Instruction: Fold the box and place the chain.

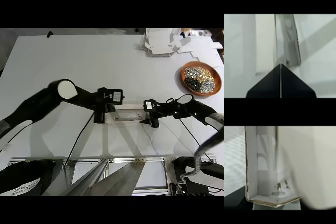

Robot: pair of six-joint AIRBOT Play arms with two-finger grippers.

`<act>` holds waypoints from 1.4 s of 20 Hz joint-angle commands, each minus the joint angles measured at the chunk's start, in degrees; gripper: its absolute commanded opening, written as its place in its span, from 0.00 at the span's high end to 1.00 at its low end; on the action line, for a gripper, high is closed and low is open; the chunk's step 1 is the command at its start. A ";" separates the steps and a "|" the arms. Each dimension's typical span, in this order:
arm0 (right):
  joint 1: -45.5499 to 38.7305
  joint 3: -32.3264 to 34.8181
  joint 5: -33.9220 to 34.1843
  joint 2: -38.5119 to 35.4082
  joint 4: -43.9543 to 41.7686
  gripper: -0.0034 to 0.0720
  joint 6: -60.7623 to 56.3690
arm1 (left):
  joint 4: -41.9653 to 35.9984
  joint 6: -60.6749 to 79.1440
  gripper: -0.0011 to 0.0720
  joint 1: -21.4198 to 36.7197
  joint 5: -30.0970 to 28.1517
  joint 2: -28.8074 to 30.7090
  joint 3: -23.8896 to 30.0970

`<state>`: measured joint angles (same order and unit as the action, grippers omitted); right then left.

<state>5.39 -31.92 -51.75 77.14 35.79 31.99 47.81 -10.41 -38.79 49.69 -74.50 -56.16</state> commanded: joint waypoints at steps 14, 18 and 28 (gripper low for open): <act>0.02 -0.04 0.04 0.00 -0.02 0.35 0.00 | -23.96 -0.57 0.98 -1.84 -28.46 -15.02 -0.02; 0.02 -0.04 0.07 0.00 -0.02 0.35 0.00 | -17.16 -1.20 0.98 0.81 -20.17 -8.81 -0.02; 0.02 -0.04 0.04 0.00 -0.02 0.35 0.00 | 1.46 -9.92 0.97 7.74 4.57 -1.88 7.21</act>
<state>5.39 -31.92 -51.66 77.14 35.77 31.99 47.72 -22.48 -31.92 51.70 -76.58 -52.16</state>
